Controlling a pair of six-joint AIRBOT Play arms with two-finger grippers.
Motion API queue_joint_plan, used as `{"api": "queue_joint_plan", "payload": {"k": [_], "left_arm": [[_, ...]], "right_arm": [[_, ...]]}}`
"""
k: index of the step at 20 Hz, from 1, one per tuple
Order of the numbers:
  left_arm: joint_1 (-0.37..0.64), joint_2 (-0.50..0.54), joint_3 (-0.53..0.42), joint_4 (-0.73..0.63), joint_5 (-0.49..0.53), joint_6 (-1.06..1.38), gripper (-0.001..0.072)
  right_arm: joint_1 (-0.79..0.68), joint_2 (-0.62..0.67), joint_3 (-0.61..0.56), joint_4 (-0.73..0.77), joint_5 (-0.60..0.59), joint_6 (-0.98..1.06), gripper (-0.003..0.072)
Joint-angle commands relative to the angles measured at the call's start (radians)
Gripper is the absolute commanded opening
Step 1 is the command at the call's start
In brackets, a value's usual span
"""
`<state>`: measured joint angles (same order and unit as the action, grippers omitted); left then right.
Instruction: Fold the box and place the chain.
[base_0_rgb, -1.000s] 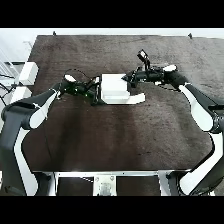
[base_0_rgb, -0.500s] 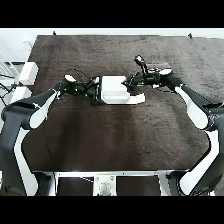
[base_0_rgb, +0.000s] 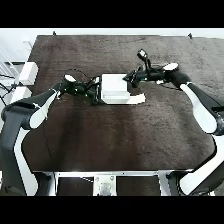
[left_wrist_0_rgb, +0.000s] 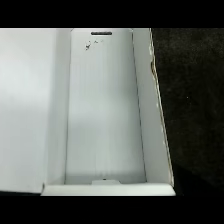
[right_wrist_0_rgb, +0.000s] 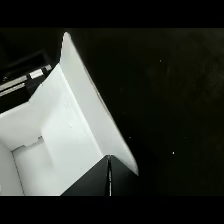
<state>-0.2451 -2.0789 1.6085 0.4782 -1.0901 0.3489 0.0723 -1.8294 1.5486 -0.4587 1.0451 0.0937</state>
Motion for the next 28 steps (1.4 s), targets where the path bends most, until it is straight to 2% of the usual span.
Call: {"api": "queue_joint_plan", "payload": {"k": [1,2,3,4,5,9,12,21,23,24,25,26,28], "left_arm": [[0.001,0.000,0.000,0.000,0.000,0.000,0.0579],[0.000,0.000,0.000,0.000,0.000,0.000,0.0579],[0.001,0.000,0.000,0.000,0.000,0.000,0.0579],[0.000,0.000,0.000,0.000,0.000,0.000,0.0579],[0.000,0.000,0.000,0.000,0.000,0.000,0.0579],[0.001,0.000,0.000,0.000,0.000,0.000,0.0579],[0.001,0.000,0.000,0.000,-0.001,0.000,0.0579],[0.001,0.000,0.000,0.000,0.000,0.000,0.0579],[0.000,0.000,0.000,0.000,0.000,0.000,0.0579],[0.000,0.000,0.000,0.000,0.000,0.000,0.0579],[0.000,0.000,0.000,0.000,-0.001,0.000,0.0579],[0.000,0.000,0.000,0.000,0.000,0.000,0.0579],[0.001,0.000,0.000,0.000,0.000,0.000,0.0579]], "right_arm": [[-0.007,0.117,-0.030,-0.141,0.036,-0.008,0.0016],[-0.007,0.140,-0.043,-0.203,0.036,-0.011,0.0056],[-0.007,0.154,-0.059,-0.266,0.037,-0.036,0.0291],[-0.007,0.157,-0.072,-0.324,0.037,-0.063,0.0635],[-0.007,0.157,-0.089,-0.370,0.037,-0.077,0.0662],[-0.005,0.148,-0.180,-0.418,0.031,-0.202,0.0662],[-0.003,0.138,-0.227,-0.416,-0.040,-0.208,0.0662],[0.048,0.076,-0.233,-0.389,-0.095,-0.208,0.0661],[0.060,0.076,-0.234,-0.383,-0.120,-0.208,0.0618],[0.064,0.076,-0.234,-0.382,-0.122,-0.208,0.0572],[0.069,0.076,-0.234,-0.383,-0.122,-0.208,0.0448],[0.074,0.076,-0.234,-0.376,-0.121,-0.208,0.0396],[0.084,0.076,-0.234,-0.358,-0.121,-0.207,0.0379]]}}
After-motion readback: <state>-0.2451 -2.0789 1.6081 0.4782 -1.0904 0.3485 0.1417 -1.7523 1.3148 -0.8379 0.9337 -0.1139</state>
